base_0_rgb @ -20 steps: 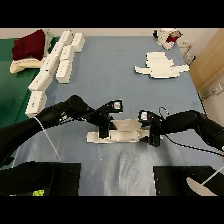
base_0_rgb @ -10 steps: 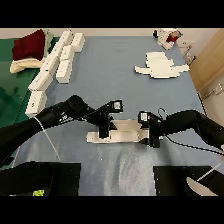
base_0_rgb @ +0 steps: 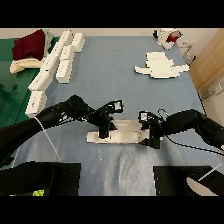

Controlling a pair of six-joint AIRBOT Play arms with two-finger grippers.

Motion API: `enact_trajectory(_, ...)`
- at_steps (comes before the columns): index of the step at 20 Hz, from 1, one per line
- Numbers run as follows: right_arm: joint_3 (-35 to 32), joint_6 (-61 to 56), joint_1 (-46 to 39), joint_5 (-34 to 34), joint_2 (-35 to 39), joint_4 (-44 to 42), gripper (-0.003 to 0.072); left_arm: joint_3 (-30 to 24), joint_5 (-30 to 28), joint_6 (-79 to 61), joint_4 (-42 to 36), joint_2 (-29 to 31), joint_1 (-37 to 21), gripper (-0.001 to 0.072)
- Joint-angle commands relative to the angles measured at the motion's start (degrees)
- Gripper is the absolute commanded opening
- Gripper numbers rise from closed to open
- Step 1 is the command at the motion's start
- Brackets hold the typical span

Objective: Fold the box.

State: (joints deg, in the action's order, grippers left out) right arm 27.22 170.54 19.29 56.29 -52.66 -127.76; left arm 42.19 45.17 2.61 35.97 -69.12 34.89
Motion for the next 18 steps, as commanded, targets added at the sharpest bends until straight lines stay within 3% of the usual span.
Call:
enact_trajectory(1, -0.04, 1.44, 1.36, -4.66, -1.64, -0.48, 0.0720, 0.04, -0.09, 0.00, 0.00, 0.02, 0.02, 0.0015)
enact_trajectory(3, -0.04, 1.53, 2.60, -8.33, -2.38, -0.42, 0.0720, 0.04, -0.09, 0.00, 0.02, 0.02, 0.02, 0.0015)
enact_trajectory(9, -1.11, 1.51, 2.73, -7.61, -4.20, -0.07, 0.0714, 0.04, -0.09, 0.00, 0.00, 0.02, 0.02, 0.0015)
enact_trajectory(10, -1.14, 1.51, 2.73, -7.54, -4.42, 0.83, 0.0655, 0.04, -0.09, 0.00, 0.00, 0.02, 0.02, 0.0015)
enact_trajectory(18, -1.11, 1.53, 2.73, -9.33, -4.81, 2.80, 0.0685, 0.04, -0.09, 0.00, 0.00, 0.02, 0.02, 0.0015)
